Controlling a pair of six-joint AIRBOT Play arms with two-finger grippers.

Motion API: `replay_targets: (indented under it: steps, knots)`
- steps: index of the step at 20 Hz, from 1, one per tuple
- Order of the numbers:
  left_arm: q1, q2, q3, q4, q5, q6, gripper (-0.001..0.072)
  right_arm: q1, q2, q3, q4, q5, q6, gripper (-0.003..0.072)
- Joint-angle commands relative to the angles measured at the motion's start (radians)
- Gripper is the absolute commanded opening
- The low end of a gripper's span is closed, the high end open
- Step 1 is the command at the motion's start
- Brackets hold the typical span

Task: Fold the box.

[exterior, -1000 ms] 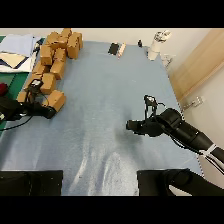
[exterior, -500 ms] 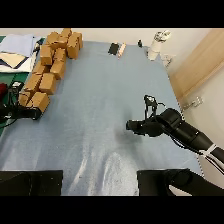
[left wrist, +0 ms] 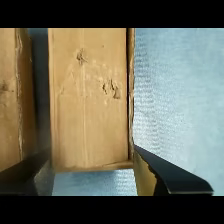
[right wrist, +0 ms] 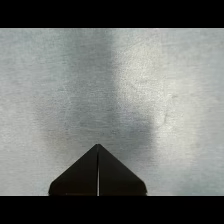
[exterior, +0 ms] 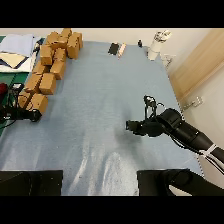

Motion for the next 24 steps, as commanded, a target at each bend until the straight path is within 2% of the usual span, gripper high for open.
replay_targets:
  steps: [1,4,6,8,10,11,12,14,16,20,22,24]
  knots:
    - [0.001,0.014,0.022,0.092,-0.097,-0.085,0.0703,0.000,0.000,0.000,0.003,0.000,-0.003,0.0005]
    - [0.001,0.061,0.076,0.251,-0.215,-0.220,0.0702,0.000,0.000,0.000,0.017,0.000,-0.033,0.0005]
    - [0.001,0.105,0.121,0.368,-0.328,-0.298,0.0703,0.000,0.000,0.000,0.042,0.000,-0.061,0.0005]
    - [0.000,0.158,0.165,0.390,-0.451,-0.320,0.0702,0.000,0.000,0.000,0.064,0.000,-0.089,0.0005]
    - [-0.002,0.217,0.207,0.319,-0.552,-0.344,0.0697,0.000,0.000,0.000,0.079,0.002,-0.093,0.0005]
    - [-0.013,0.250,0.218,0.234,-0.569,-0.395,0.0444,0.000,-0.001,0.001,0.078,0.005,-0.097,0.0005]
    - [-0.038,0.278,0.225,0.150,-0.583,-0.394,0.0007,-0.001,-0.005,0.005,0.079,0.013,-0.117,0.0005]
    - [-0.160,0.303,0.246,0.039,-0.586,-0.411,0.0010,-0.009,-0.042,0.049,0.084,0.009,-0.160,0.0005]
    - [-0.358,0.278,0.284,0.049,-0.557,-0.547,0.0010,-0.033,-0.123,0.154,0.109,0.003,-0.249,0.0005]
    - [-0.717,0.116,0.341,0.050,-0.363,-0.706,0.0010,-0.047,-0.353,0.422,0.132,-0.054,-0.350,0.0005]
    - [-0.828,0.006,0.391,0.045,-0.302,-0.739,0.0010,-0.047,-0.460,0.516,0.185,-0.063,-0.402,0.0005]
    - [-0.891,-0.083,0.436,0.035,-0.285,-0.738,0.0011,-0.047,-0.529,0.571,0.264,-0.049,-0.408,0.0005]
